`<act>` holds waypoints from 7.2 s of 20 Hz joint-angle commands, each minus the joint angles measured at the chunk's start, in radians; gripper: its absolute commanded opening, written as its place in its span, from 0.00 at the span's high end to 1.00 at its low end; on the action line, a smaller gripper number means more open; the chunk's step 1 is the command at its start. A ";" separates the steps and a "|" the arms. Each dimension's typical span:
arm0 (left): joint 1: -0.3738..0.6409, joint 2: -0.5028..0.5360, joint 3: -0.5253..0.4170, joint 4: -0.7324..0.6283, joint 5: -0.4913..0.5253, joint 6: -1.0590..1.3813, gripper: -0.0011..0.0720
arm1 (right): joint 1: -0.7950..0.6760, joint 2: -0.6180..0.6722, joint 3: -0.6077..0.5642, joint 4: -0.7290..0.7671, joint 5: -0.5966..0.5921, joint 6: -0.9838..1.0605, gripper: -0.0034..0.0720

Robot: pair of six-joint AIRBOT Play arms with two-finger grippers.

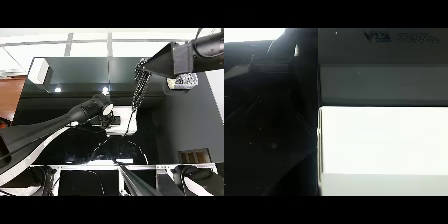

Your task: Fold the box and place the chain.

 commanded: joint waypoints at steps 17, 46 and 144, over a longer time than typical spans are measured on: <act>0.000 0.000 0.000 0.000 0.004 0.000 0.95 | -0.017 0.001 0.085 -0.017 0.010 0.018 0.94; 0.000 0.000 0.000 0.001 0.003 0.000 0.94 | 0.100 0.001 -0.267 -0.119 -0.030 0.018 0.94; 0.493 0.206 -0.525 -0.902 0.286 2.506 0.01 | -0.102 0.161 -0.795 -0.552 -0.383 0.191 0.53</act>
